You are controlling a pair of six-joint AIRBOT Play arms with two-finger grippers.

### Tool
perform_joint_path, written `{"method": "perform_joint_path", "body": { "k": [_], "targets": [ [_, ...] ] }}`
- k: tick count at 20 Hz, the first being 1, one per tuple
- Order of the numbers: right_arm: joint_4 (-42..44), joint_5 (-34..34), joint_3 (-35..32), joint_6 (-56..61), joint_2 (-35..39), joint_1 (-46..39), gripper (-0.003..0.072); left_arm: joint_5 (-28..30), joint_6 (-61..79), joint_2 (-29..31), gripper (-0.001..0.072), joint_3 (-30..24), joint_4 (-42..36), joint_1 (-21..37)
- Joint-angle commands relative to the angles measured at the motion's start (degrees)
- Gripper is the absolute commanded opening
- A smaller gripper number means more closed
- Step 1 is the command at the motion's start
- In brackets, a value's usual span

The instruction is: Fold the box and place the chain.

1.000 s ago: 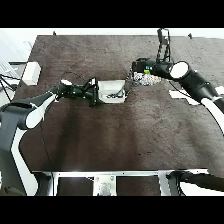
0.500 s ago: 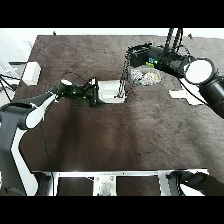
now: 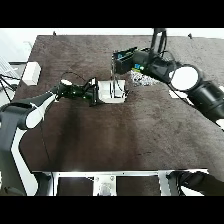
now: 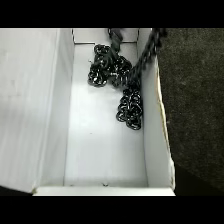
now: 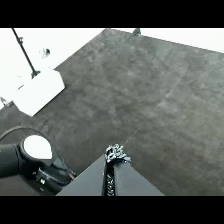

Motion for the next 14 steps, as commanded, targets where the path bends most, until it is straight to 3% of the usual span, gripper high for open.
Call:
{"method": "perform_joint_path", "body": {
  "k": [1, 8, 10, 14],
  "targets": [
    [-0.2, -1.3, -0.2, 0.0, -4.0, 1.0, 0.0007, 0.0, 0.0, 0.0, 0.028, 0.0, 0.0, 0.0],
    [0.0, -6.7, -8.2, 0.3, -19.1, 1.0, 0.0031, 0.0, 0.0, 0.0, 0.028, 0.0, 0.0, 0.0],
    [-0.1, -6.9, -8.4, 0.2, -22.6, 1.0, 0.0533, 0.0, 0.0, 0.0, 0.028, 0.0, 0.0, 0.0],
    [-2.2, -5.7, -8.3, -1.1, -17.5, -1.2, 0.0553, 0.0, 0.0, 0.0, 0.028, 0.0, 0.0, 0.0]
  ]
}}
